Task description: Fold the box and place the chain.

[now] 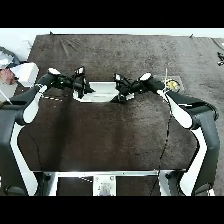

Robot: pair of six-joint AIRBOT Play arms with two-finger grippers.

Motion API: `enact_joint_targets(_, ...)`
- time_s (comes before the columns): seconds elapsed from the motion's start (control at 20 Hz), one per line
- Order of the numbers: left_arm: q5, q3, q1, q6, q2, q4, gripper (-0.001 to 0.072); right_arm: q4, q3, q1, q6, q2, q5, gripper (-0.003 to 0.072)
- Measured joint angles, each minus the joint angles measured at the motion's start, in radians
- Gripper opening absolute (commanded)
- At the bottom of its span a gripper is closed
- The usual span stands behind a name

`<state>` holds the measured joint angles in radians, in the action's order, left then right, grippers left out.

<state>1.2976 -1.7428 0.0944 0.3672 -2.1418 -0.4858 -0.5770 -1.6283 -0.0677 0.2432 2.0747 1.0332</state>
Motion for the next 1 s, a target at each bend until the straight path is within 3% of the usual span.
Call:
enact_joint_targets(0.15,0.0,0.0,0.0,0.0,0.0,0.0,0.0011,-0.001,0.0,0.0,0.0,0.0,-0.005,0.0199)
enact_joint_targets(0.2,0.0,0.0,0.0,0.0,0.0,0.0,0.0011,-0.003,0.0,-0.001,0.0,0.0,-0.006,0.0118)
enact_joint_targets(1.0,0.0,0.0,0.0,0.0,0.0,0.0,0.0011,0.003,0.0,-0.001,0.0,0.001,-0.005,0.0119)
